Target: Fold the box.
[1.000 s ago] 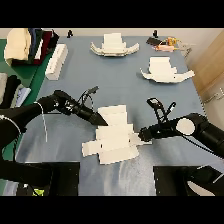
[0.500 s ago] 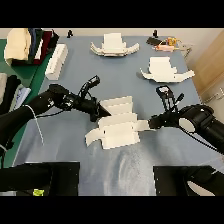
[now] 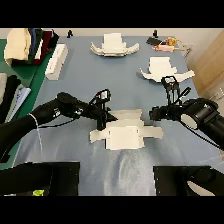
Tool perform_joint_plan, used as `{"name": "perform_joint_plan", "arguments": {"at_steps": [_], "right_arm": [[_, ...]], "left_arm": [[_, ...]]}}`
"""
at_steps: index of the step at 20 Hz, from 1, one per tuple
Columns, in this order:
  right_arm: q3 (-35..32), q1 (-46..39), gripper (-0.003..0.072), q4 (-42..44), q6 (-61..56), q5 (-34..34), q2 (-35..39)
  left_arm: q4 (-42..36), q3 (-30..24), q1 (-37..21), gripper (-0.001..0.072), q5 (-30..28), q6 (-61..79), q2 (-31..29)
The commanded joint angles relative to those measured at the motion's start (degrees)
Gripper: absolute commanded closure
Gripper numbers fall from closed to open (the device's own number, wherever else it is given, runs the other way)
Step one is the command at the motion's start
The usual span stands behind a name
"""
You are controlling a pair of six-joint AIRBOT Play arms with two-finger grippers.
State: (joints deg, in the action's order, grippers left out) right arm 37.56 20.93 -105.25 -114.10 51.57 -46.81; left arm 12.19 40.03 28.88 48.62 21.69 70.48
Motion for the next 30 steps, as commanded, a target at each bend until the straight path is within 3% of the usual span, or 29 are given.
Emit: {"name": "perform_joint_plan", "arguments": {"at_steps": [1, 9, 18, 23, 30], "right_arm": [[0.68, -0.02, 0.0236, -1.07, -2.14, -0.09, -0.02], [0.66, -0.02, 0.0236, -1.03, -4.61, -0.98, -0.48], [0.61, 0.0, 0.0236, -0.13, -5.07, -1.27, -1.46], [0.61, 0.0, 0.0236, 0.09, -5.07, -1.29, -1.46], [0.63, 0.0, 0.0249, 1.53, -5.03, -0.74, -1.44]], "left_arm": [[-5.88, -4.39, 1.16, 0.0699, -4.31, 9.79, -2.25], [-9.46, -10.16, 6.08, 0.0699, -14.05, 16.85, -3.08], [-9.42, -12.7, 7.21, 0.0698, -14.08, 16.46, -3.08], [-9.11, -13.33, 7.21, 0.0696, -9.33, 15.69, -3.1], [-5.66, -13.66, 7.21, 0.0694, -9.01, 8.92, -3.1]]}}
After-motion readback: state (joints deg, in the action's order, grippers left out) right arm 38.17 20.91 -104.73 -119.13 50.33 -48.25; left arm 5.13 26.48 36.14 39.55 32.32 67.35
